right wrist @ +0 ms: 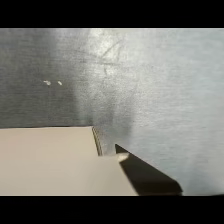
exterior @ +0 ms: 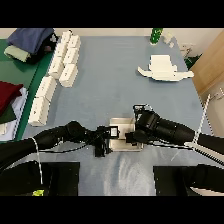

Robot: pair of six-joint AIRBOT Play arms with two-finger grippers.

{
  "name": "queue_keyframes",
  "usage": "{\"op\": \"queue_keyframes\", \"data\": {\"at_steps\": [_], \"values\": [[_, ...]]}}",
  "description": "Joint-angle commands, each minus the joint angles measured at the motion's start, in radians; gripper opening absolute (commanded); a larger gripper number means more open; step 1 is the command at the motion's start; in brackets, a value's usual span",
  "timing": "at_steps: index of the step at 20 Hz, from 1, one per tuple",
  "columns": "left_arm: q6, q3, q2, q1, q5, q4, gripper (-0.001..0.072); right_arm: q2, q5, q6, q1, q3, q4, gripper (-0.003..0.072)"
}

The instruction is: Fold the box.

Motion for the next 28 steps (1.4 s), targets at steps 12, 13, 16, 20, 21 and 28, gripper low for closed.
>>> {"op": "queue_keyframes", "data": {"at_steps": [12,13,16,20,21,28], "values": [[-0.001,0.001,0.001,0.000,0.000,0.000,0.0517,0.128,-0.267,-0.155,-0.005,0.137,-0.027,0.0057],[-0.001,0.001,0.001,0.000,0.000,0.000,0.0517,0.144,-0.290,-0.186,-0.019,0.135,-0.041,0.0002],[-0.001,0.001,0.001,0.000,0.000,0.000,0.0517,0.155,-0.280,-0.257,-0.124,0.093,-0.057,0.0002],[-0.001,0.001,0.001,0.000,0.000,0.000,0.0517,0.151,-0.076,-0.446,-0.389,0.000,0.101,0.0001],[-0.001,0.001,0.001,0.000,0.000,0.000,0.0517,0.143,-0.015,-0.526,-0.473,-0.008,0.194,0.0001],[-0.001,0.001,0.001,0.000,0.000,0.000,0.0517,-0.092,-0.020,-1.173,-0.874,0.047,1.038,0.0001]]}}
